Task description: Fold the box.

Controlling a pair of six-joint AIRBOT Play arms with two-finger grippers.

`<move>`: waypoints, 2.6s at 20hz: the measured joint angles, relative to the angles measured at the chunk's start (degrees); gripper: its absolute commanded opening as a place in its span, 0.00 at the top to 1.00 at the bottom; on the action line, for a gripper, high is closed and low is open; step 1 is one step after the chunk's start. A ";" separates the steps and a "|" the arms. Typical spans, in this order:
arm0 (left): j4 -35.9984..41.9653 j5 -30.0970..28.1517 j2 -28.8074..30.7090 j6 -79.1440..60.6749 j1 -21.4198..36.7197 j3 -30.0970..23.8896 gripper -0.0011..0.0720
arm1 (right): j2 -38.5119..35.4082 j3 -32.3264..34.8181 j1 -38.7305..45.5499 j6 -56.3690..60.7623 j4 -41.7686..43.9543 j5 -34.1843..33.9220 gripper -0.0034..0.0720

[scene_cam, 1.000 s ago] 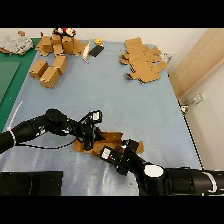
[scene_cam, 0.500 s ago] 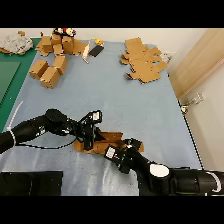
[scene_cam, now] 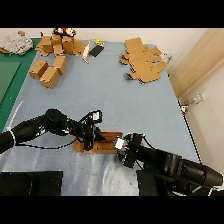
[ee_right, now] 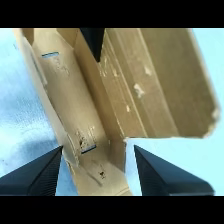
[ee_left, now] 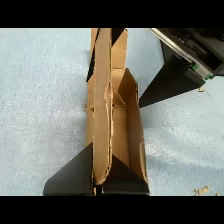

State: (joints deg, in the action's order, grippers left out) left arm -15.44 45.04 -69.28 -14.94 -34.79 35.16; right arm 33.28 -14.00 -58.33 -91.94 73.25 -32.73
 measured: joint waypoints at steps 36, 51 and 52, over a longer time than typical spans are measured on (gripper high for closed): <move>0.00 0.00 0.00 0.00 0.00 0.00 0.97 | 23.58 -11.13 28.20 -69.92 52.13 -14.29 0.01; 0.00 -0.02 0.00 0.00 0.00 0.00 0.97 | 24.70 -11.10 27.91 -69.99 52.57 -12.96 0.20; 0.00 -0.02 0.00 0.00 0.00 0.00 0.97 | 24.85 -11.10 27.93 -70.03 52.57 -12.96 0.20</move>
State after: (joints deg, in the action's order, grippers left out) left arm -15.44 45.01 -69.28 -14.94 -34.79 35.16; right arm 58.13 -25.10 -30.39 -161.97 125.82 -45.69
